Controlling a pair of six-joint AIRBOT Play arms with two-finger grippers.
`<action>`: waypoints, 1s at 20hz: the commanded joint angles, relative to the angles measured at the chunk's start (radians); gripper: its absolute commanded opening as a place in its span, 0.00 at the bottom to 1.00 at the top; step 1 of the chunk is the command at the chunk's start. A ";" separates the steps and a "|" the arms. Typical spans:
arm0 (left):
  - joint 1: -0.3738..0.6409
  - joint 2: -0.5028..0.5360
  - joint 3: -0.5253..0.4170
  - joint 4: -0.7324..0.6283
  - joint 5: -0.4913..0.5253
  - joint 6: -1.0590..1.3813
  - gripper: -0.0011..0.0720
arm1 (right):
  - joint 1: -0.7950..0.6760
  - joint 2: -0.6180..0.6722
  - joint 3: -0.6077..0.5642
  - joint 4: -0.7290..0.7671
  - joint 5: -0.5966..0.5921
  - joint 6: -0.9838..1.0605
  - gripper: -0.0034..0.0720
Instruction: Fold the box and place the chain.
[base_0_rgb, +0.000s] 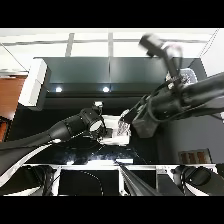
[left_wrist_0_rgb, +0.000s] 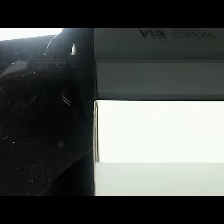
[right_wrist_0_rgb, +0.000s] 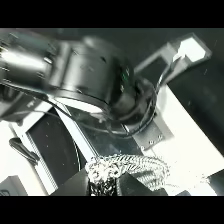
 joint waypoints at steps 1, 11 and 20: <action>0.000 -0.001 0.001 0.000 0.000 0.000 0.05 | 0.022 -0.003 -0.172 -0.012 -0.100 0.026 0.06; 0.000 -0.001 0.001 0.000 0.000 0.000 0.05 | -0.001 -0.002 -0.204 -0.027 -0.135 0.043 0.06; 0.000 -0.001 0.001 0.000 -0.001 0.000 0.05 | -0.014 -0.032 -0.245 -0.055 -0.182 0.021 0.06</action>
